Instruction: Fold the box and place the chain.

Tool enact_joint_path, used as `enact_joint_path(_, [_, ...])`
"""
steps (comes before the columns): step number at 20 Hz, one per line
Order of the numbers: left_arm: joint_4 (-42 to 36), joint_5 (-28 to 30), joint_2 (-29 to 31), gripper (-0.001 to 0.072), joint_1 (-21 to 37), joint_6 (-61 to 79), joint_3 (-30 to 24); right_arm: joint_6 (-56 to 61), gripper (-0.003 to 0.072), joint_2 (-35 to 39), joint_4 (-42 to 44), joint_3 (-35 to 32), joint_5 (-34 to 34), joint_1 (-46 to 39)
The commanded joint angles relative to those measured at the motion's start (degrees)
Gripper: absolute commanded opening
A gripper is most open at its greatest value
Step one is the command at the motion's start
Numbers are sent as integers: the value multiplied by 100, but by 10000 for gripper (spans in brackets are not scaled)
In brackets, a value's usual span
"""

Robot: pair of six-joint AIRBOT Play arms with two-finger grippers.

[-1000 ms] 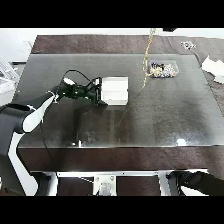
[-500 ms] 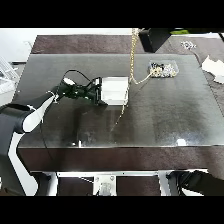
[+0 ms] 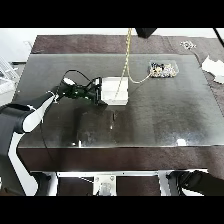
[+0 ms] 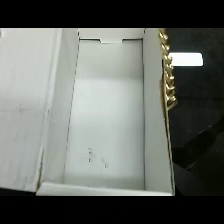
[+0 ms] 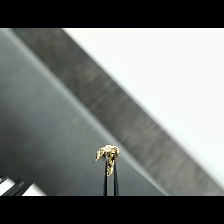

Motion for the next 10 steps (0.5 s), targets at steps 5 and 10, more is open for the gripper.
enact_joint_path(5, [2,0,2,487,2,0,2,-133,9,-24,-273,87,-844,0])
enact_joint_path(10, [2,0,0,488,2,0,2,-122,8,-249,-122,85,-396,0])
